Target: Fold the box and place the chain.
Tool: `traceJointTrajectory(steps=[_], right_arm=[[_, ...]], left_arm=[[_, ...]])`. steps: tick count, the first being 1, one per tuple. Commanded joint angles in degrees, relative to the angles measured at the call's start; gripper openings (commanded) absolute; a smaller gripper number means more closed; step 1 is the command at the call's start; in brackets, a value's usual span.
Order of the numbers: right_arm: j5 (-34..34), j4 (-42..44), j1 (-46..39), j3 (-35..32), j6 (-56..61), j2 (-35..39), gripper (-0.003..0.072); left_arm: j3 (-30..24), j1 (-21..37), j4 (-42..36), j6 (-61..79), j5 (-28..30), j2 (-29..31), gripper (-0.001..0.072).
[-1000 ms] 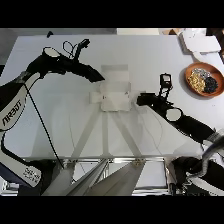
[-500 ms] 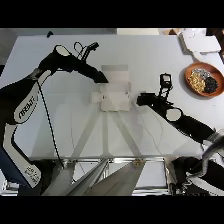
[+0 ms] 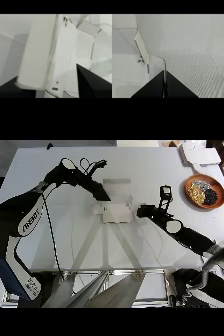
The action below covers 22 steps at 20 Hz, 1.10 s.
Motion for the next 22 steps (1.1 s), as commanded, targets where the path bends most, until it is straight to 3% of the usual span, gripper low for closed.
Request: traceJointTrajectory(steps=[1, 3, 22], right_arm=[[0.04, 0.02, 0.07, -0.02, 0.02, -0.02, 0.0017], [0.04, 0.02, 0.07, -0.02, 0.02, -0.02, 0.0017], [0.02, 0.02, 0.07, -0.02, 0.02, -0.02, 0.0017]], left_arm=[[0.07, -0.28, 0.33, 3.69, -0.81, -0.04, 0.0239], [0.07, -0.28, 0.61, 4.5, -1.31, -0.04, 0.0012], [0.07, -0.28, 0.7, 6.34, -2.21, 0.02, 0.001]])
